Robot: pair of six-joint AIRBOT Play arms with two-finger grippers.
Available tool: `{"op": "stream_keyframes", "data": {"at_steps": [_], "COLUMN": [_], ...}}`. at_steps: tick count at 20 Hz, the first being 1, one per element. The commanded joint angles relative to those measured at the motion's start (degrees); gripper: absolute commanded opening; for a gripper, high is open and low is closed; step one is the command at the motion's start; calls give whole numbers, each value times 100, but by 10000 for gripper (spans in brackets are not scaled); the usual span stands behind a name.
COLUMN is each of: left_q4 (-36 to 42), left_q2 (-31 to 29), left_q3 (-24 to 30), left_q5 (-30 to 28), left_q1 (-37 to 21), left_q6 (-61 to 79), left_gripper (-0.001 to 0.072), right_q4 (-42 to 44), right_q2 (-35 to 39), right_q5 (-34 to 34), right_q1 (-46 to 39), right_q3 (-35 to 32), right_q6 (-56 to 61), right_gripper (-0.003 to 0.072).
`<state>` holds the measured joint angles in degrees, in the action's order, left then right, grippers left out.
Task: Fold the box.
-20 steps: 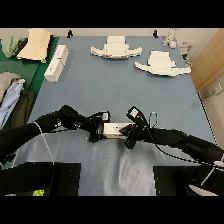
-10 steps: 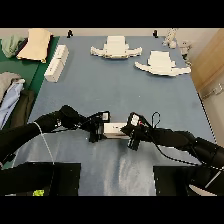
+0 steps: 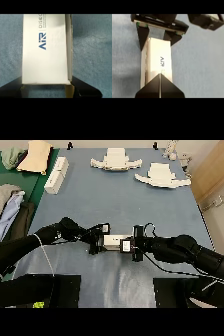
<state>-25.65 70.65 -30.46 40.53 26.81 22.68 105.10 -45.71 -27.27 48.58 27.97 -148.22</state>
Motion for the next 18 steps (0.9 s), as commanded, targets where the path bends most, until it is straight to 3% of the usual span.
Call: {"op": "stream_keyframes", "data": {"at_steps": [1,4,8,10,18], "left_q4": [0,-2,-2,-2,0], "left_q2": [0,0,0,0,0], "left_q3": [-2,-2,-2,-2,-2], "left_q5": [-2,-2,-2,-2,-2], "left_q1": [-2,-2,-2,-2,-2], "left_q6": [0,-2,0,0,0], "left_gripper": [494,495,495,495,494], "right_q4": [-2022,-2157,-3735,-4236,-4234], "right_q2": [-4,-17,175,232,245], "right_q5": [-1036,-623,1327,1410,1740], "right_q1": [234,656,1143,1248,1176], "right_q3": [461,254,-772,-916,-1158], "right_q6": [2330,3309,5499,6061,6852], "right_gripper": [5,3,2,3,3]}}
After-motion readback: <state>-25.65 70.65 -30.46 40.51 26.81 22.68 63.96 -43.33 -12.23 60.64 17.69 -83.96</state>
